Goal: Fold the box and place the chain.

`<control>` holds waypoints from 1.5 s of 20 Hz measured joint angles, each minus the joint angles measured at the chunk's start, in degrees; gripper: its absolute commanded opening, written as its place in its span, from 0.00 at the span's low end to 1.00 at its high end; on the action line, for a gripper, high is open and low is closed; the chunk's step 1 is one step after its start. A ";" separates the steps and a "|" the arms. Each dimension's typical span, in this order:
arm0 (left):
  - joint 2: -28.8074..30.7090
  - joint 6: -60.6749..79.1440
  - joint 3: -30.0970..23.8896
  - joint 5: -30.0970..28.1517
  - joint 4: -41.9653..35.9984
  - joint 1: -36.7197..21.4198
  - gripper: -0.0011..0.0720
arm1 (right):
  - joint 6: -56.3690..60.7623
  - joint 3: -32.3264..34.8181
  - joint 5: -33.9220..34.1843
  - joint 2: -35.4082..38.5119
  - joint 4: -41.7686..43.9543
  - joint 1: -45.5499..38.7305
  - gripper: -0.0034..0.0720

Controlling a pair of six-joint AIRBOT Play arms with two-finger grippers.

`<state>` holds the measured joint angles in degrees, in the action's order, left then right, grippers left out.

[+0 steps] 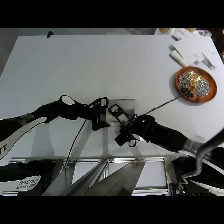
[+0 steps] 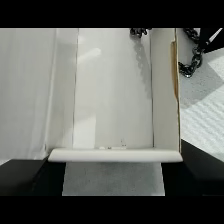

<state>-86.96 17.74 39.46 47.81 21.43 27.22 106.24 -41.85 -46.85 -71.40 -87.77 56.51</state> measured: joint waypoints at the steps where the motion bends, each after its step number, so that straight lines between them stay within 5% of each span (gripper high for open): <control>1: 0.00 0.00 0.00 0.00 0.00 0.00 0.16 | 0.00 -0.07 -0.90 1.66 -0.24 0.00 0.07; 7: 0.00 -0.02 0.00 0.00 0.00 0.00 0.16 | 0.02 -4.61 -2.99 12.57 -1.25 -1.31 0.07; 13: 0.00 -0.02 0.00 0.00 0.00 0.00 0.16 | -0.20 -12.74 -2.80 15.43 -2.12 -5.95 0.07; 30: 0.00 -0.02 0.00 0.00 0.02 0.00 0.16 | -1.68 -15.06 -6.29 6.01 -1.99 -8.63 0.07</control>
<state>-86.96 17.72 39.46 47.81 21.45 27.22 104.55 -56.90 -53.15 -65.39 -89.76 47.88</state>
